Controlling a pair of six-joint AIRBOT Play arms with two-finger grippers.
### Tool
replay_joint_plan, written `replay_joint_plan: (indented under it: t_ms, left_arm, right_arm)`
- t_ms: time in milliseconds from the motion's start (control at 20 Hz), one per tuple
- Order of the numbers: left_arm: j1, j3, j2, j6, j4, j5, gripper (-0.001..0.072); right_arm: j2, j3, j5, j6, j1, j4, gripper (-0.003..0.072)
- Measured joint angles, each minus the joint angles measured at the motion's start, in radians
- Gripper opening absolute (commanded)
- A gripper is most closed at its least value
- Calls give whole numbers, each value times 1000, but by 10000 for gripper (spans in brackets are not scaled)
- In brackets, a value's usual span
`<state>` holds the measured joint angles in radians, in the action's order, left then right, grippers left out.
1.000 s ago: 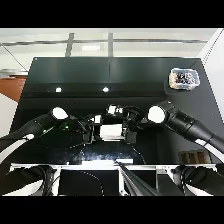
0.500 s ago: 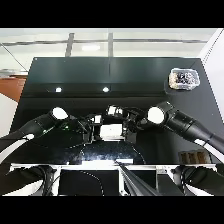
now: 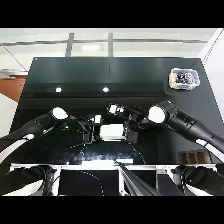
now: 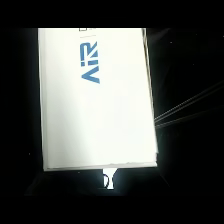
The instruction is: Fold the box and place the chain.
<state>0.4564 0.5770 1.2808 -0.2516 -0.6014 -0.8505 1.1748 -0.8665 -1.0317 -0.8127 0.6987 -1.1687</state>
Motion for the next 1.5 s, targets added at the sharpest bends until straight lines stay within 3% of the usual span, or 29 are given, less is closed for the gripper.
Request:
replay_joint_plan:
  t_ms: [150, 200, 300, 450, 600, 750, 900, 1500]
  left_arm:
    - [0, 0, 0, -4, -1, -1, 502]
    - [0, 0, 0, -3, -1, -1, 502]
    - [0, 0, 0, -3, -1, -1, 502]
    - [0, 0, 0, -3, -1, 0, 502]
    - [0, 0, 0, -3, -1, 0, 502]
    - [0, 0, 0, -2, -1, 0, 502]
    - [0, 0, 0, -2, 0, 0, 503]
    - [0, 0, 0, -2, 0, 1, 503]
  right_arm:
    - [-16, -3, -3, -32, -7, 5, 381]
    - [-22, -4, -7, -52, -13, 8, 312]
    - [-40, -5, -19, -106, -36, 20, 22]
    - [-64, -4, -72, -202, -96, 88, 24]
    - [-72, 34, -97, -267, -152, 298, 25]
    - [-58, 90, -63, -296, -167, 511, 25]
    - [-16, 120, -28, -307, -157, 631, 25]
    - [137, 140, 72, -352, -131, 684, 34]
